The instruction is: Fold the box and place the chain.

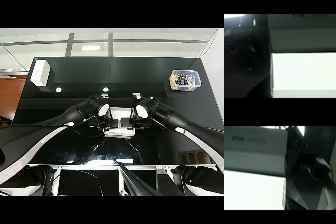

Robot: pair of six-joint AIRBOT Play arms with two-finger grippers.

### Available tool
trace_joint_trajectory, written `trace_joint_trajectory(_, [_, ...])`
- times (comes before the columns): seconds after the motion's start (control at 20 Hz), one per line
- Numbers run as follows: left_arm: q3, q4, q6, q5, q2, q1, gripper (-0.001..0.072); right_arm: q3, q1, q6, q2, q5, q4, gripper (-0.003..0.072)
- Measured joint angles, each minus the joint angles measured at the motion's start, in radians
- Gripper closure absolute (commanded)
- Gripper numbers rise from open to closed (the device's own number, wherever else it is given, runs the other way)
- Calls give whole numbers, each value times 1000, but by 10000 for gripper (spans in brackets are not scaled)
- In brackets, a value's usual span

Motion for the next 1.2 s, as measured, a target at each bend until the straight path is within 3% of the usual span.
trace_joint_trajectory(0.25, [0, -1, -1, -1, 0, 5, 679, 4, -5, -64, 183, 86, -104, 419])
trace_joint_trajectory(0.45, [0, -1, -1, -3, 0, 6, 680, 2, -72, -108, 298, 150, -418, 419])
trace_joint_trajectory(0.65, [0, -1, -2, -4, 0, 6, 679, -26, -312, -111, 302, -29, -621, 419])
trace_joint_trajectory(0.75, [0, -1, -2, -4, 0, 6, 680, -24, -488, -62, 256, -154, -625, 419])
trace_joint_trajectory(0.85, [0, -1, -2, -4, 0, 6, 680, 11, -644, -36, 186, -240, -538, 418])
trace_joint_trajectory(0.9, [0, -1, -2, -4, 0, 6, 679, 47, -715, -37, 138, -269, -472, 316])
trace_joint_trajectory(0.95, [0, -1, -2, -4, 0, 6, 680, 96, -772, -60, 85, -294, -401, 20])
trace_joint_trajectory(1.2, [0, -1, -2, -4, 0, 6, 680, 426, -888, -266, -205, -246, -187, 8])
